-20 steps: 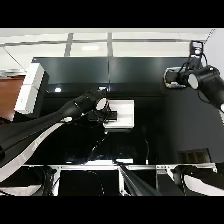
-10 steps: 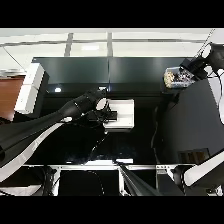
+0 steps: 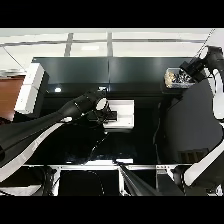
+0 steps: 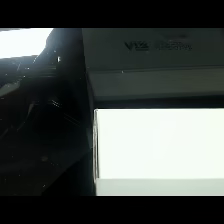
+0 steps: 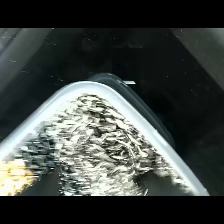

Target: Fold the box and place the chain.

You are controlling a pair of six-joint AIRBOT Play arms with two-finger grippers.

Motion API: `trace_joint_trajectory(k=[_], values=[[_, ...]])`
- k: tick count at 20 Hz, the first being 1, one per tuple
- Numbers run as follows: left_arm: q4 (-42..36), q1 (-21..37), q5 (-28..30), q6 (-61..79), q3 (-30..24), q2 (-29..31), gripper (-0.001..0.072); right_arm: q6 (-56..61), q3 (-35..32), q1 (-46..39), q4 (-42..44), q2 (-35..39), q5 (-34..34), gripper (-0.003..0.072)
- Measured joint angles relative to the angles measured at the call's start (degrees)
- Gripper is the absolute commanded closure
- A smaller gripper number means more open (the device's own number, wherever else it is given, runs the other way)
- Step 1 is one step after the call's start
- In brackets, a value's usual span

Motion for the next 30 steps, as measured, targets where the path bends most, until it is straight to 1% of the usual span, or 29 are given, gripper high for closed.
trace_joint_trajectory(k=[1,4,7,10,14,19,21,23,25,28,30], values=[[0.00,0.00,-0.04,0.00,0.00,0.00,0.0676,-0.92,0.13,-0.11,0.39,-0.04,-0.22,0.0659],[0.00,0.00,-0.07,0.00,0.00,0.00,0.0676,-6.54,0.17,-0.50,1.33,0.39,2.67,0.0660],[0.00,0.00,-0.07,0.02,0.00,0.00,0.0676,-15.10,0.24,-0.83,1.81,4.11,6.40,0.0661],[0.00,0.00,-0.09,0.02,0.00,0.00,0.0676,-22.93,0.24,-0.94,3.87,10.84,8.22,0.0661],[0.00,0.00,-0.04,0.02,0.00,0.00,0.0676,-30.08,0.24,-1.01,9.27,21.66,9.44,0.0662],[0.00,0.00,-0.07,0.00,0.00,0.00,0.0676,-35.28,0.07,-1.01,20.96,33.42,12.17,0.0662],[0.00,0.00,-0.07,0.02,0.00,0.00,0.0676,-36.83,-1.20,-1.01,25.92,37.77,12.72,0.0662],[0.00,0.00,-0.07,0.02,0.00,0.00,0.0676,-38.32,-4.52,-0.98,30.36,42.73,12.94,0.0662],[0.00,0.00,-0.07,0.02,0.00,0.00,0.0676,-39.82,-10.23,-0.52,33.70,48.06,13.16,0.0663],[0.00,0.00,-0.07,0.02,0.00,0.00,0.0676,-41.88,-22.47,3.37,36.74,55.60,13.57,0.0662],[0.00,0.00,-0.07,0.02,0.00,0.00,0.0676,-43.34,-30.60,7.67,37.77,58.84,14.01,0.0662]])
